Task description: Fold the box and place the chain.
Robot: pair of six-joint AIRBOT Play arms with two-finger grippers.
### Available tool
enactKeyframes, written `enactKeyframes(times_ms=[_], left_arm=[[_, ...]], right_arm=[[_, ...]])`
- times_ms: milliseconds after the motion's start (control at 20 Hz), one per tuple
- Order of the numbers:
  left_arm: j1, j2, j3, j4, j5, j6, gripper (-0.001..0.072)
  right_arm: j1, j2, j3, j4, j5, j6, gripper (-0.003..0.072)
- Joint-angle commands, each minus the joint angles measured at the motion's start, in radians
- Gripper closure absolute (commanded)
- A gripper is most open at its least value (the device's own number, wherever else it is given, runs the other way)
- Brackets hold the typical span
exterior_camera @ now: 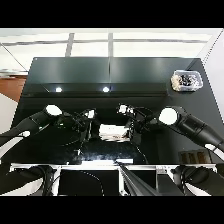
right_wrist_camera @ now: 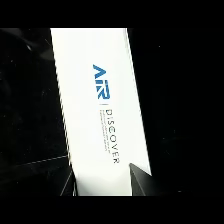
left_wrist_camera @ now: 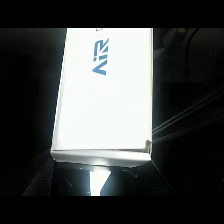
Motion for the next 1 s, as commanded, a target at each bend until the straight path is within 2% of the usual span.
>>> enactKeyframes(times_ms=[0, 300, 350, 400, 500, 950], left_arm=[[0.001, 0.0, 0.0, 0.001, 0.0, 0.0, 0.0224], [0.001, 0.0, 0.0, 0.0, 0.0, 0.0, 0.0224], [0.001, 0.0, 0.0, 0.0, 0.0, 0.0, 0.0224], [0.001, 0.0, 0.0, 0.0, 0.0, 0.0, 0.0224], [0.001, 0.0, 0.0, 0.001, 0.0, 0.0, 0.0224], [0.001, 0.0, 0.0, 0.0, 0.0, 0.0, 0.0224]], right_arm=[[0.0, -0.001, -0.001, -0.003, -0.002, 0.001, 0.0289], [0.0, -0.001, -0.001, -0.003, -0.022, 0.001, 0.0288], [0.0, -0.001, -0.001, -0.003, -0.021, 0.002, 0.0269], [0.0, -0.001, -0.001, -0.003, -0.022, 0.002, 0.0156], [0.0, -0.001, -0.001, -0.003, -0.022, 0.002, 0.0182], [0.0, -0.002, -0.001, -0.002, -0.023, 0.005, 0.018]])
